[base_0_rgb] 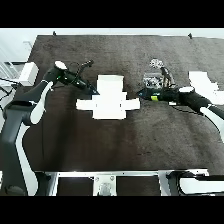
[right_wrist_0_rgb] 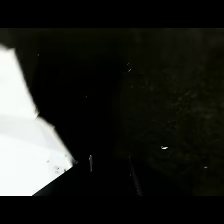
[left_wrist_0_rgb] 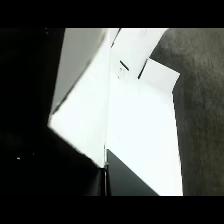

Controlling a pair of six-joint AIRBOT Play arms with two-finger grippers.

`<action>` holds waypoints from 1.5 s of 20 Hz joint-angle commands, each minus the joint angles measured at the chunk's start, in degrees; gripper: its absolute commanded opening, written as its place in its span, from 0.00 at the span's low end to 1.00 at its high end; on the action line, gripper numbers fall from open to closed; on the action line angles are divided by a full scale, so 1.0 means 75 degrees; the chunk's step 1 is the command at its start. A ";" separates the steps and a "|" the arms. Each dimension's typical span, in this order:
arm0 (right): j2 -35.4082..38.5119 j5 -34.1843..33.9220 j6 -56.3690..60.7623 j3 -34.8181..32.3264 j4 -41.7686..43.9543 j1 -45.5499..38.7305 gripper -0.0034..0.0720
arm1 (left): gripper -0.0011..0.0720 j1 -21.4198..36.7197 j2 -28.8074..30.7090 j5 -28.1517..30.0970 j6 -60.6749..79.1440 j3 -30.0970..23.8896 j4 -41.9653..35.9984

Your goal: Fold the box and place the chain.

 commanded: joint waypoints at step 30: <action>0.0073 -0.0009 -0.0487 0.0000 0.0099 -0.0265 0.45 | 0.03 -0.0256 0.1722 0.2920 0.4680 -0.3672 -0.0746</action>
